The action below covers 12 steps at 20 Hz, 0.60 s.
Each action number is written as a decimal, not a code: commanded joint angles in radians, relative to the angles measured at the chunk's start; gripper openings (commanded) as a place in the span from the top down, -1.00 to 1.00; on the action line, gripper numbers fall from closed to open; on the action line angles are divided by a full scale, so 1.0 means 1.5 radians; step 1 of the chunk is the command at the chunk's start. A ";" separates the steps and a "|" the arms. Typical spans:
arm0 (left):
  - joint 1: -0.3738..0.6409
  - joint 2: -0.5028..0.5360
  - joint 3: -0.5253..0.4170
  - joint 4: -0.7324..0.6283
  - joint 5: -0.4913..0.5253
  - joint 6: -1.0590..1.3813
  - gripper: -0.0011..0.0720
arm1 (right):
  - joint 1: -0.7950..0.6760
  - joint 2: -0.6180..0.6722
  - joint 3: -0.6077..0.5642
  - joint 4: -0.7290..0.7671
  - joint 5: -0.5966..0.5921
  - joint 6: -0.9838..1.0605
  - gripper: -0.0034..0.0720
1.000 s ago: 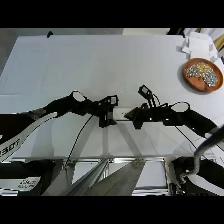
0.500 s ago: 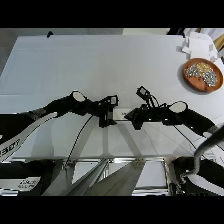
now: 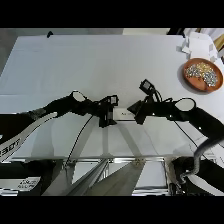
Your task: Fold the box and place the chain.
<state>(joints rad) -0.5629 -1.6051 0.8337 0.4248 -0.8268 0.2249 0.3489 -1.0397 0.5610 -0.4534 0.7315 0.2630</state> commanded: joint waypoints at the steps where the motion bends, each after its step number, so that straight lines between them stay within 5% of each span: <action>1: 0.000 0.000 0.000 0.001 0.000 0.002 0.28 | -0.002 0.076 0.072 -0.157 -0.007 0.220 0.89; 3: 0.000 0.000 0.000 0.001 0.000 0.002 0.28 | -0.012 0.087 0.147 -0.390 0.064 0.493 0.90; 5: 0.000 0.000 0.000 0.001 0.000 0.002 0.28 | -0.046 0.086 0.219 -0.544 0.217 0.620 0.90; 8: 0.000 0.000 0.000 0.001 0.000 0.002 0.28 | -0.137 0.085 0.247 -0.571 0.409 0.630 0.90; 12: 0.000 0.000 0.000 0.001 0.000 0.002 0.28 | -0.255 0.085 0.186 -0.588 0.443 0.675 0.89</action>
<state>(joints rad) -0.5629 -1.6051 0.8337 0.4259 -0.8268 0.2272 0.0780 -0.9146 0.8745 -1.2530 1.2873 1.1675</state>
